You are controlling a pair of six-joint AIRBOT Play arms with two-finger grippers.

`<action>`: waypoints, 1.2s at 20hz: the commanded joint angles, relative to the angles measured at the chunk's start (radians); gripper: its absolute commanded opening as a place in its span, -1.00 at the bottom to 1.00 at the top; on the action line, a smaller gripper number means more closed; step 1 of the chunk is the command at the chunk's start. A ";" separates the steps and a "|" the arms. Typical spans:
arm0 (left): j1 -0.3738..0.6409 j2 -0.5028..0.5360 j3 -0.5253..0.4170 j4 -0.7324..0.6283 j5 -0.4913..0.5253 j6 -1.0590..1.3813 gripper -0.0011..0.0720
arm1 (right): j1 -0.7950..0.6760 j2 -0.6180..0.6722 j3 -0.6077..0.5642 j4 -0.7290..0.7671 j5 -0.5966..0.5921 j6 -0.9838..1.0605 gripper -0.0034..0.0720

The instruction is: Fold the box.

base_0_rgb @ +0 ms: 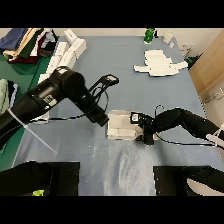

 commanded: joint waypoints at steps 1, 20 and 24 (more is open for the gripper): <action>0.199 0.071 -0.168 -0.242 0.084 0.705 0.90 | 0.000 0.000 0.000 0.000 0.000 0.000 0.43; 0.262 -0.050 -0.624 -0.915 0.569 1.650 0.94 | 0.000 0.000 0.000 0.000 0.000 0.000 0.43; 0.248 -0.074 -0.605 -0.917 0.575 1.680 0.93 | 0.000 0.000 0.000 0.000 0.000 0.000 0.43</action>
